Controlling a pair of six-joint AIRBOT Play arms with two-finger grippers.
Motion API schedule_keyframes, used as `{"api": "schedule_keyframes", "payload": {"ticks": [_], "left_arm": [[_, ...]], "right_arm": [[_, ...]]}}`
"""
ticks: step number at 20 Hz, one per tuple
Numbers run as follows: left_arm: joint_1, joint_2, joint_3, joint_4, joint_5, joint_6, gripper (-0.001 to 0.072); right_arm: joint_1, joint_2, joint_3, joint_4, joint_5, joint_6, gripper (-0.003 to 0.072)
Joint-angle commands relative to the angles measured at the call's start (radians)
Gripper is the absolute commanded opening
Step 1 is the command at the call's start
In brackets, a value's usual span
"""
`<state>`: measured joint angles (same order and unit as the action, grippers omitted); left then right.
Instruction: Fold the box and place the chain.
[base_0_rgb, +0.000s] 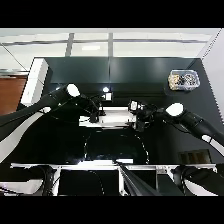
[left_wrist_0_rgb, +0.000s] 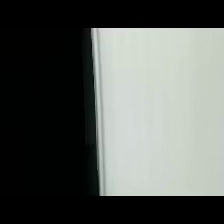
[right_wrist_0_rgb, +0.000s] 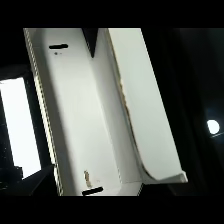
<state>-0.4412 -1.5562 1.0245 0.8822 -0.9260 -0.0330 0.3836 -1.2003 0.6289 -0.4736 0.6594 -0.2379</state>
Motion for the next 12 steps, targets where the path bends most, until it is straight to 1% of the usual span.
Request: {"api": "schedule_keyframes", "payload": {"ticks": [1, 5, 12], "left_arm": [[0.0, -0.001, 0.0, 0.0, 0.003, 0.0, 0.0026], [0.0, -0.001, 0.0, -0.001, 0.003, 0.0, 0.0026], [0.0, -0.001, 0.0, -0.001, 0.003, 0.0, 0.0026]], "right_arm": [[-0.001, -0.042, 0.001, 0.045, 0.049, -0.097, 0.0697], [-0.001, -0.1, 0.001, 0.023, 0.021, -0.098, 0.0697], [-0.001, -0.137, 0.001, -0.004, 0.011, -0.105, 0.0697]]}}
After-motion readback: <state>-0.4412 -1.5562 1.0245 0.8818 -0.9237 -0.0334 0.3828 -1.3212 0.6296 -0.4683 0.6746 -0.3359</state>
